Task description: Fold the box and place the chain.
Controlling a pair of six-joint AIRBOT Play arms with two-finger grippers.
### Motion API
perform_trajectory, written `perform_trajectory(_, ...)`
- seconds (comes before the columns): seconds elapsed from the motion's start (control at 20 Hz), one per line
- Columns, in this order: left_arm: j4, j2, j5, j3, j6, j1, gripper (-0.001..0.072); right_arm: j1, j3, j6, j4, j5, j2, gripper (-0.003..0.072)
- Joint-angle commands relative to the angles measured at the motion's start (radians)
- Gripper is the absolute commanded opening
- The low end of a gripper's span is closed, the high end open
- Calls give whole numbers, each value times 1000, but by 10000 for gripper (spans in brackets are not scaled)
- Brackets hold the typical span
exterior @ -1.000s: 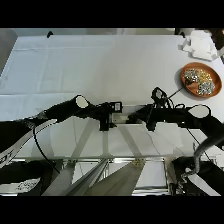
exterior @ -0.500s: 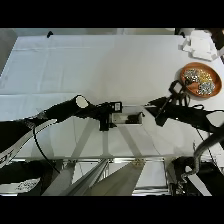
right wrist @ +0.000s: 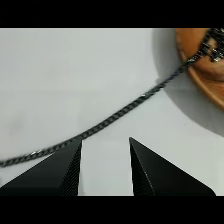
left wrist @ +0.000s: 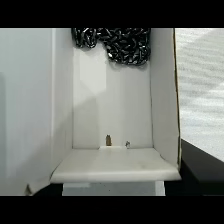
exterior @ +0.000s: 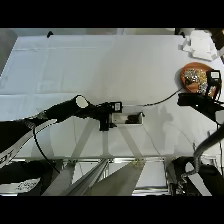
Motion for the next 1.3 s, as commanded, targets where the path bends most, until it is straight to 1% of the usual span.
perform_trajectory(0.0, 0, 0, 0, 0, 0, 0, 434, -19, 76, 156, -78, -71, -156, 322)
perform_trajectory(0.1, 0, 0, 0, 0, 0, 0, 434, -23, 141, 229, -79, -77, -248, 321)
perform_trajectory(0.2, 0, 0, 0, 0, 0, 0, 434, -23, 197, 284, -78, -76, -343, 295)
perform_trajectory(0.25, 0, 0, 0, 0, 0, 0, 434, -23, 221, 309, -79, -76, -390, 295)
perform_trajectory(0.35, 0, 0, 0, 0, 0, 0, 434, -23, 260, 354, -77, -68, -467, 295)
perform_trajectory(0.45, 0, 0, 0, 0, 0, 0, 434, -23, 276, 406, -77, -60, -518, 296)
perform_trajectory(0.6, 0, 0, 0, 0, 0, 0, 434, -23, 276, 430, -78, -82, -550, 293)
perform_trajectory(0.65, 0, 0, 0, 0, 0, 0, 434, -23, 277, 441, -79, -84, -557, 270)
perform_trajectory(0.8, 0, 0, 0, 0, 0, 0, 434, -25, 276, 531, -82, -130, -568, 252)
perform_trajectory(0.95, 0, 0, 0, 0, 0, 0, 434, -25, 276, 552, -82, -178, -570, 224)
perform_trajectory(1.05, 0, 0, 0, 0, 0, 0, 434, -25, 276, 551, -84, -179, -577, 202)
perform_trajectory(1.25, 0, 0, 0, 0, 0, 0, 434, -25, 276, 552, -132, -172, -591, 202)
